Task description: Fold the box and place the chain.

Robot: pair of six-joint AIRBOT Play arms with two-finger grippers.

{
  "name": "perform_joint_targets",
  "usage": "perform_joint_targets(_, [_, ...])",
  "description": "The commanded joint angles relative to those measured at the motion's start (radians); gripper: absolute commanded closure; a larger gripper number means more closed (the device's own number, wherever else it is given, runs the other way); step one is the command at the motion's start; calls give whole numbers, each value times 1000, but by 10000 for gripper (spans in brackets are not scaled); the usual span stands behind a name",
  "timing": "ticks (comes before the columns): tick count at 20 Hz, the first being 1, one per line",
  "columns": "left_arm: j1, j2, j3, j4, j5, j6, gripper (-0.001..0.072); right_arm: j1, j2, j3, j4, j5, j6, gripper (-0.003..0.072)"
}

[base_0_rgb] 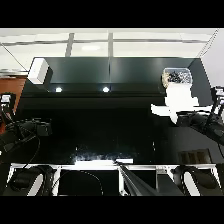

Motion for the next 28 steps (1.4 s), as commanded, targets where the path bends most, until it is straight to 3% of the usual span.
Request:
perform_joint_targets(1, [-1,1,0,0,0,0,681,0,0,0,0,0,0,667])
perform_joint_targets(17, [-1,1,0,0,1,0,681,0,0,0,57,-3,0,667])
perform_joint_targets(20, [-1,1,-2,-18,116,-2,681,0,0,0,72,-5,0,664])
perform_joint_targets(21, [-1,-3,-5,-26,179,-2,677,0,0,0,72,-17,2,476])
perform_joint_targets(22, [-1,-13,-12,-42,262,-2,514,0,-1,0,71,-34,12,-14])
perform_joint_targets(23, [-2,-32,-13,-63,322,-2,61,-1,-4,0,64,-77,51,-29])
perform_joint_targets(24, [-1,-61,-11,-93,361,1,2,-1,-16,11,24,-129,124,-29])
perform_joint_targets(26, [-5,-127,-2,-155,347,1,2,-31,-97,84,-180,-203,366,2])
perform_joint_targets(28, [-41,-193,2,-194,323,3,2,-116,-262,227,-386,-188,421,2])
